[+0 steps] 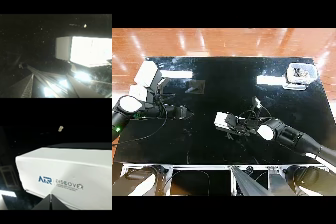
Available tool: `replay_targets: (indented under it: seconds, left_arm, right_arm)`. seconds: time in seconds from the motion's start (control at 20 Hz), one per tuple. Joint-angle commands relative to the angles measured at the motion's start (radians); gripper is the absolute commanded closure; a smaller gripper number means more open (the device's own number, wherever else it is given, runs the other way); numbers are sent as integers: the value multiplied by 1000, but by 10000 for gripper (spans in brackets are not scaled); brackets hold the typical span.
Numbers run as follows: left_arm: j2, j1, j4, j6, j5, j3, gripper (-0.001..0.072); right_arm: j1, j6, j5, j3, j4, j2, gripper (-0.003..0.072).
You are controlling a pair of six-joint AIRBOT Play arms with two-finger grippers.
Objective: Fold the box and place the chain.
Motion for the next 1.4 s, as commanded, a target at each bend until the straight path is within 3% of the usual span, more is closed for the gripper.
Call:
replay_targets:
  seconds: [0.0,0.3,0.4,0.75,0.85,0.9,1.05,1.1,1.15,1.25,1.35]
  left_arm:
    - [0,3,-1,0,1,0,195]
    - [0,6,-2,0,-5,0,195]
    - [1,8,-2,0,-6,1,195]
    - [2,8,7,78,-11,107,194]
    - [-17,8,6,211,-61,181,196]
    - [-59,6,-2,311,-149,248,196]
    - [-228,-23,-172,592,-341,465,192]
    - [-277,-45,-179,677,-365,546,109]
    - [-310,-67,-161,695,-394,619,74]
    - [-340,-112,-75,718,-503,737,74]
    - [-329,-150,-34,746,-496,761,74]
  right_arm:
    - [0,-9,23,-1,0,0,655]
    - [-6,-19,37,0,0,2,655]
    - [-23,-109,54,20,41,14,656]
    - [-241,-417,374,166,79,186,656]
    - [-335,-457,480,170,23,254,656]
    - [-377,-457,552,170,-43,276,656]
    - [-482,-457,762,168,-262,294,656]
    - [-514,-458,808,168,-320,294,657]
    - [-546,-464,841,168,-369,294,657]
    - [-610,-479,879,168,-439,294,657]
    - [-661,-483,875,168,-462,294,657]
